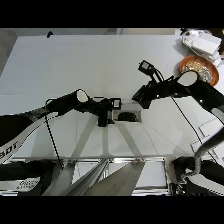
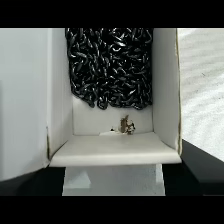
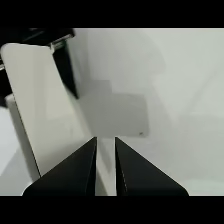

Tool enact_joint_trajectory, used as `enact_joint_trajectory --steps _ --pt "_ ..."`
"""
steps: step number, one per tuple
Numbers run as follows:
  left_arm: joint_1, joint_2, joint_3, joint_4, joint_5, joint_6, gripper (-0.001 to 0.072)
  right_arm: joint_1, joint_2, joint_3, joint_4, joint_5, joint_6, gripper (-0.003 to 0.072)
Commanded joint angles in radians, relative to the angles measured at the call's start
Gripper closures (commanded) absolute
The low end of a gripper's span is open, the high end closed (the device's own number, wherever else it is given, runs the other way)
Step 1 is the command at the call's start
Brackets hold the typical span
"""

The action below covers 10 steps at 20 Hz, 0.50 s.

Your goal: Fold the box and place the chain.

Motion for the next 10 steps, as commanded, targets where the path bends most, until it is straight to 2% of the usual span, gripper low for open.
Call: enact_joint_trajectory --steps 1,2,4,6,7,10 --pt "0.0 0.0 -0.001 0.0 0.0 0.0 0.0576 0.051 0.012 0.002 -0.064 0.071 -0.027 0.0548" --pt "0.0 0.0 -0.001 0.0 0.0 0.0 0.0576 0.065 0.027 0.002 -0.095 0.087 -0.027 0.0544" --pt "0.0 0.0 -0.001 0.0 0.0 0.0 0.0576 0.08 0.046 0.001 -0.14 0.12 -0.019 0.0448" --pt "0.0 0.0 -0.001 0.0 0.0 0.0 0.0576 0.084 0.053 0.001 -0.171 0.15 -0.019 0.0434" --pt "0.0 0.0 -0.001 0.0 0.0 0.0 0.0576 0.086 0.053 0.001 -0.171 0.162 -0.019 0.0399" --pt "0.0 0.0 -0.001 0.0 0.0 0.0 0.0576 0.117 0.053 0.001 -0.172 0.178 -0.019 0.0385"
